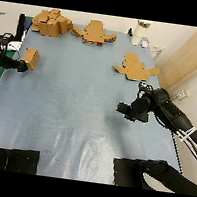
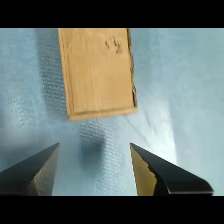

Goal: Fold the box.

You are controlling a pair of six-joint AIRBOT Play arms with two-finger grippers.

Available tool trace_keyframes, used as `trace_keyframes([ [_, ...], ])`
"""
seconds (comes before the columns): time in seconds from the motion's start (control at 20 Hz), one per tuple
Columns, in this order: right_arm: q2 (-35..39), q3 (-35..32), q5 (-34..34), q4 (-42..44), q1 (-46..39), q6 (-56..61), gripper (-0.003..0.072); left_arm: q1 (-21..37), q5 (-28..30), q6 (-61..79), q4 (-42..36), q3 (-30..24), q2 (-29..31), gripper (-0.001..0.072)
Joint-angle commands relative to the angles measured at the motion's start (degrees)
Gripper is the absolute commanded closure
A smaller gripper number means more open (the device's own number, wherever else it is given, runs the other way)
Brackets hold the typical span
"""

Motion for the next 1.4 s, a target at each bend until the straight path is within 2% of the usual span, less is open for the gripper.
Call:
trace_keyframes([
  [0.0,-0.04,0.07,0.00,0.00,-0.02,0.00,0.0683,0.46,-15.04,-1.49,2.16,1.09,3.93,0.0004],
  [0.05,-0.04,0.07,0.00,0.00,-0.02,0.02,0.0684,-0.39,-19.12,-1.51,1.01,1.11,5.16,0.0134],
  [0.1,-0.04,0.07,0.00,0.00,-0.02,0.00,0.0683,-1.64,-23.61,-1.51,-0.96,1.11,6.21,0.0453],
  [0.15,-0.04,0.07,0.00,0.00,-0.02,0.02,0.0683,-3.26,-26.71,-1.53,-2.80,1.11,7.13,0.0618],
  [0.2,-0.04,0.07,0.00,0.00,-0.02,0.02,0.0684,-5.38,-28.00,-2.95,-4.22,1.11,7.96,0.0622],
  [0.25,-0.04,0.07,0.00,0.02,-0.02,0.00,0.0683,-8.35,-28.68,-6.32,-4.48,1.31,8.74,0.0697],
  [0.35,-0.04,0.07,0.00,0.00,-0.02,0.02,0.0683,-15.52,-31.12,-12.66,-2.45,2.97,9.22,0.0699],
  [0.45,-0.04,0.07,0.00,0.00,-0.02,0.00,0.0683,-23.50,-31.98,-20.17,2.01,4.72,9.22,0.0699],
  [0.55,-0.04,0.07,0.00,0.00,-0.02,0.00,0.0683,-30.10,-32.28,-26.03,3.06,5.01,9.22,0.0699],
  [0.75,-0.04,0.07,0.00,0.00,-0.02,0.02,0.0683,-39.10,-31.45,-31.54,3.02,4.83,9.16,0.0699],
  [1.05,-0.04,0.07,0.00,0.00,-0.02,0.00,0.0683,-45.11,-31.23,-34.47,2.16,4.83,9.18,0.0698],
  [1.35,-0.04,0.07,0.00,0.00,-0.02,0.02,0.0684,-46.73,-31.28,-34.42,2.12,4.83,9.18,0.0698],
])
